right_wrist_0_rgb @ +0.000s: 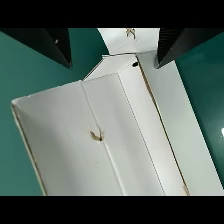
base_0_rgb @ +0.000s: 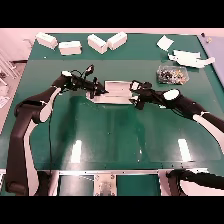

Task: Fold the box and place the chain.

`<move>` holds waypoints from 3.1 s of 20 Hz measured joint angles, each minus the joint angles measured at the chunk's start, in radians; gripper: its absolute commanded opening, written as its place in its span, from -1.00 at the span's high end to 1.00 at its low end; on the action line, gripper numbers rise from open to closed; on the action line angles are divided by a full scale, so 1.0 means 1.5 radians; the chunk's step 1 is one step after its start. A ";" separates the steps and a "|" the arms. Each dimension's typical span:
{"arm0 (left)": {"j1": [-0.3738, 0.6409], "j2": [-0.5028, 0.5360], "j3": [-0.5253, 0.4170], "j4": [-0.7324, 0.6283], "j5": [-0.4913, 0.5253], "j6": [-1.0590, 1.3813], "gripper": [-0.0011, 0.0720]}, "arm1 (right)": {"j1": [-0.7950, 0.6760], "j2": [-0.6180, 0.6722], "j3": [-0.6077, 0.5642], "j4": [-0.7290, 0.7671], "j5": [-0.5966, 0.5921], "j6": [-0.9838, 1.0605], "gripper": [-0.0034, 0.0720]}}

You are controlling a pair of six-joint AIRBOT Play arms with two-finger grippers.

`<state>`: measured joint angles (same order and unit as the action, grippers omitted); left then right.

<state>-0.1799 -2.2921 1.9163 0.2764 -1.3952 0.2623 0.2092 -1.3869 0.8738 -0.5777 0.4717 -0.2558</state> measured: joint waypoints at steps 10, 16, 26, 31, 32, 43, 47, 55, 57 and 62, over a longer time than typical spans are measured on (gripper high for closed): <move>0.000 0.000 0.000 0.000 0.000 0.000 0.92 | -0.086 -0.078 0.058 0.091 0.183 -0.117 -0.73; 0.000 0.000 0.000 0.000 0.000 0.000 0.91 | -0.110 -0.136 0.115 0.098 0.270 -0.143 -0.73; 0.000 0.000 0.000 -0.001 0.000 0.000 0.92 | -0.135 -0.207 0.188 0.100 0.348 -0.156 -0.73; -0.001 0.000 0.000 0.000 0.000 0.000 0.91 | -0.148 -0.203 0.195 0.070 0.377 -0.121 -0.73; -0.001 0.000 0.000 0.000 -0.001 0.000 0.91 | -0.148 -0.200 0.196 0.062 0.377 -0.115 -0.73; 0.001 0.000 0.000 0.000 -0.001 0.000 0.91 | -0.145 -0.194 0.197 0.060 0.382 -0.115 -0.73; 0.001 0.000 0.000 0.000 0.000 0.000 0.91 | -0.143 -0.208 0.200 0.064 0.382 -0.128 -0.73; 0.001 0.000 0.000 -0.001 0.002 0.000 0.91 | -0.133 -0.254 0.248 0.076 0.396 -0.148 -0.73; 0.001 0.000 0.000 -0.001 0.001 0.000 0.91 | -0.131 -0.265 0.256 0.076 0.400 -0.151 -0.73; 0.000 0.000 0.000 -0.001 0.000 0.000 0.91 | -0.129 -0.282 0.263 0.077 0.415 -0.160 -0.73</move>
<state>-0.1795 -2.2921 1.9163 0.2756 -1.3952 0.2626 0.0162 -1.8103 1.2686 -0.4625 1.0939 -0.4965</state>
